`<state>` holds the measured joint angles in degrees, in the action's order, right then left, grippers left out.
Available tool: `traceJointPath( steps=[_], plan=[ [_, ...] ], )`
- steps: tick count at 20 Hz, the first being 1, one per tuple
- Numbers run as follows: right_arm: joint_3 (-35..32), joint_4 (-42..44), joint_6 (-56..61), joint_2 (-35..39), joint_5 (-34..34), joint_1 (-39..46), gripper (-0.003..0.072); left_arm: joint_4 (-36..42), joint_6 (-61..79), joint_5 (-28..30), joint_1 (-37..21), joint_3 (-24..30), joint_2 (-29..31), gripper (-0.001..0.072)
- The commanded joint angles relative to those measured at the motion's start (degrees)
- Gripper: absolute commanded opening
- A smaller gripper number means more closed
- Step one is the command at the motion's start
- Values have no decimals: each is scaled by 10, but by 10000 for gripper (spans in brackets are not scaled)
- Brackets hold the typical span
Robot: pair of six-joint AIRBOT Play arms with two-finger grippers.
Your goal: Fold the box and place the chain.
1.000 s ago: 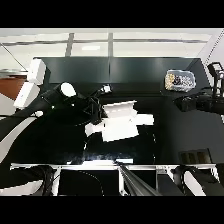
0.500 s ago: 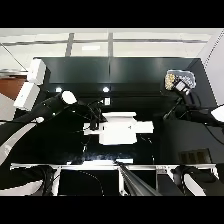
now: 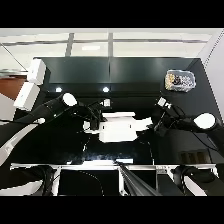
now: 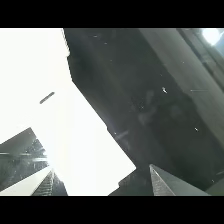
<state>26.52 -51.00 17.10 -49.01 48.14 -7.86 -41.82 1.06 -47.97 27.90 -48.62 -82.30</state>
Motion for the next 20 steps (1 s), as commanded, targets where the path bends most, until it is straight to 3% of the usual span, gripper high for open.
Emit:
traceJointPath(
  steps=[1,11,20],
  plan=[
    [-7,0,-11,-2,-23,-32,706,-12,2,-5,0,2,-9,28],
    [-18,-5,-83,-33,-38,-68,707,-12,3,-5,0,2,-19,29],
    [-18,5,-117,-93,-34,-165,706,-12,3,-5,0,2,-19,29]
  ],
)
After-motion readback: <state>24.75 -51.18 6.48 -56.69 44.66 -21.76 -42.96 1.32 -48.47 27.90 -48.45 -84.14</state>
